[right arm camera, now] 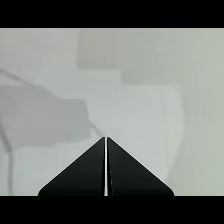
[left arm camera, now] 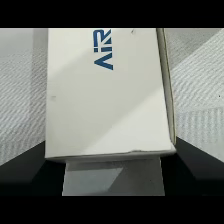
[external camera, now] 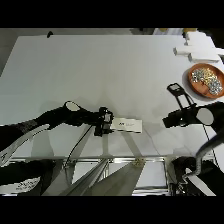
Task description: Fold the box and place the chain.
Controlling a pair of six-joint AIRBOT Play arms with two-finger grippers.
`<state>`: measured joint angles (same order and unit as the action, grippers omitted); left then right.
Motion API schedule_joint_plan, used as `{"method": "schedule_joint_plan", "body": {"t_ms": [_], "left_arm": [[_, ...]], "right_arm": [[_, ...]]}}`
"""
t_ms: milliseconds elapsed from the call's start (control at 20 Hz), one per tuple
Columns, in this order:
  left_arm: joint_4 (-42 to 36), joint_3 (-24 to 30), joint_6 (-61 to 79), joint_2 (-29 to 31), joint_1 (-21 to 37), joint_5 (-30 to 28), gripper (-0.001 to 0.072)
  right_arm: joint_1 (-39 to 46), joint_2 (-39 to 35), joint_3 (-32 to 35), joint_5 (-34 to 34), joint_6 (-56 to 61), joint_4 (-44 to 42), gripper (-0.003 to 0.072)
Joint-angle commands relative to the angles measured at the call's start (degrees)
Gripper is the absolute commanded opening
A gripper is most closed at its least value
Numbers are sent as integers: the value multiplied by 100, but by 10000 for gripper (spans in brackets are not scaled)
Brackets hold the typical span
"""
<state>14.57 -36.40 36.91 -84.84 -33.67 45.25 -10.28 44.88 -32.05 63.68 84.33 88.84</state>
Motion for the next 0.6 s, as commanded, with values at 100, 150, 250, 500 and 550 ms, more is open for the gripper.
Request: {"method": "schedule_joint_plan", "body": {"t_ms": [100,150,250,500,550], "left_arm": [[2,0,4,2,0,0,134],[2,0,4,2,0,0,134],[2,0,4,2,0,-2,134],[2,0,7,2,0,-2,134],[2,0,4,2,0,0,134]], "right_arm": [[1386,-4,28,118,313,428,12],[1521,-4,28,173,382,391,12],[1644,-4,26,164,402,398,12],[1641,-4,26,166,396,391,12],[1641,-4,26,166,398,391,12]]}}
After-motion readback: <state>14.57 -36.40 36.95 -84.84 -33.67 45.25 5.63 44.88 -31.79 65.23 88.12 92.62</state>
